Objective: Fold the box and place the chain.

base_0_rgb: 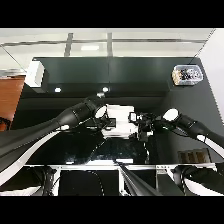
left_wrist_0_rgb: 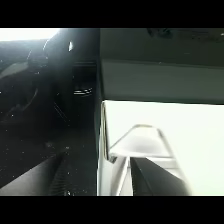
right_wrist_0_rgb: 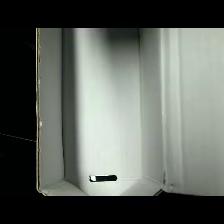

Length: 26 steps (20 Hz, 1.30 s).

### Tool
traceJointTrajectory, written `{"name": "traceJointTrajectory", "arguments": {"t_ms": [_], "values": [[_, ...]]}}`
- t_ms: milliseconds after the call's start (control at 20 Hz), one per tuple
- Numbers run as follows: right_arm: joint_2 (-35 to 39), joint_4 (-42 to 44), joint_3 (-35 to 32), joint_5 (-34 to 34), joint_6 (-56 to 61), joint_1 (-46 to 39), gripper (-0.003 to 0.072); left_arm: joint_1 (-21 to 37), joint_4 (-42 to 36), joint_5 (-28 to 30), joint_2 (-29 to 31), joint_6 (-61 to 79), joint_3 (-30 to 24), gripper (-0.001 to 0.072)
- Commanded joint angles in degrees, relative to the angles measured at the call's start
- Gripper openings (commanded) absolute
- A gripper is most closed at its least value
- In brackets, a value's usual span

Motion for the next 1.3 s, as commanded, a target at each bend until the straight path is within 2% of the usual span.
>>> {"name": "traceJointTrajectory", "arguments": {"t_ms": [0,50,100,150,200,400,450,500,550,650,700,750,850,900,1200,1250], "values": [[-0.02,0.00,0.07,0.02,0.02,0.00,0.0127,-0.22,-0.09,-0.11,-0.50,-0.15,0.04,0.0330],[-0.02,0.00,0.07,0.02,0.02,0.00,0.0127,-0.22,-0.09,-0.11,-0.59,-0.13,0.04,0.0272],[0.00,0.00,0.07,0.02,0.02,0.00,0.0127,-0.22,-0.13,-0.02,-0.61,0.04,0.04,0.0160],[0.00,0.00,0.07,0.02,0.02,0.00,0.0127,-0.22,-0.24,0.11,-0.63,0.04,0.04,0.0114],[-0.02,0.00,0.07,0.02,0.02,0.00,0.0127,-0.20,-0.31,0.13,-0.63,0.04,0.04,0.0022],[0.00,0.00,0.07,0.02,0.02,0.00,0.0127,-0.17,-1.11,0.15,-0.70,0.04,0.07,0.0029],[-0.02,0.00,0.07,0.04,0.02,0.00,0.0127,-0.09,-1.66,0.50,-0.70,0.07,0.07,0.0149],[-0.02,0.00,0.07,0.04,0.02,0.00,0.0127,0.00,-1.86,0.55,-0.70,0.04,0.07,0.0358],[-0.02,0.00,0.07,0.07,0.02,0.00,0.0127,0.00,-2.05,0.28,-0.70,0.07,0.07,0.0410],[0.00,-0.02,0.07,0.04,0.00,0.00,0.0127,0.00,-2.01,0.00,-0.70,0.07,0.07,0.0405],[0.00,-0.02,0.07,0.04,0.00,0.00,0.0128,0.02,-1.88,0.33,-0.70,0.07,0.07,0.0363],[0.00,-0.02,0.07,0.04,0.00,0.00,0.0128,0.04,-1.60,0.98,-0.70,0.07,0.07,0.0265],[0.00,-0.04,0.07,0.02,0.00,0.00,0.0128,0.04,-1.57,2.01,-0.74,0.07,0.07,0.0142],[0.00,-0.04,0.07,0.02,0.00,0.00,0.0128,0.04,-1.55,2.08,-0.83,0.13,0.07,0.0039],[0.00,-0.07,0.07,0.22,0.28,0.00,0.0129,0.00,-1.36,2.51,-0.90,1.16,0.07,0.0023],[0.02,-0.04,0.13,0.00,0.31,0.00,0.0189,0.00,-1.36,2.51,-0.90,1.14,0.07,0.0022]]}}
